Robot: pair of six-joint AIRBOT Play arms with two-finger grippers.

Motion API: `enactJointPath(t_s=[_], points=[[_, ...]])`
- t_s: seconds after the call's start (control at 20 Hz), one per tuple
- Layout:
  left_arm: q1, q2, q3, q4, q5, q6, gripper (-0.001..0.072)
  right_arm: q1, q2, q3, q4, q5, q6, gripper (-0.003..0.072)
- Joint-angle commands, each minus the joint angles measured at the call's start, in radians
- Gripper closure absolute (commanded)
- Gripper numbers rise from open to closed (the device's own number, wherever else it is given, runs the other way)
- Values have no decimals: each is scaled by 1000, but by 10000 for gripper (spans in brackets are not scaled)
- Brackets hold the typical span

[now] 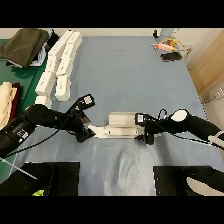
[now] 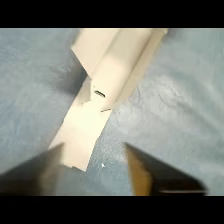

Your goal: Fold the box.

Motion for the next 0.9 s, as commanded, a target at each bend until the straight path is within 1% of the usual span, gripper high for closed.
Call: enactJointPath(t_s=[0.0,0.15,0.3,0.45,0.6,0.65,0.7,0.75,0.85], points=[[64,-36,-100,-182,60,430,16,0,0,0,1,0,0,212],[35,-122,-113,-299,87,679,16,0,0,0,0,0,0,212],[-13,-220,-109,-401,143,851,16,0,0,0,0,0,0,212],[-27,-290,-91,-437,200,881,17,0,0,0,0,0,0,212],[-35,-332,-69,-441,206,882,18,0,0,0,0,0,0,212],[-40,-343,-64,-443,206,882,31,0,0,0,0,0,0,212],[-46,-356,-60,-444,210,882,165,0,0,0,0,0,0,212],[-47,-367,-55,-447,210,883,243,0,0,0,1,0,0,212],[-54,-392,-42,-462,212,883,268,0,0,0,0,0,0,212]])
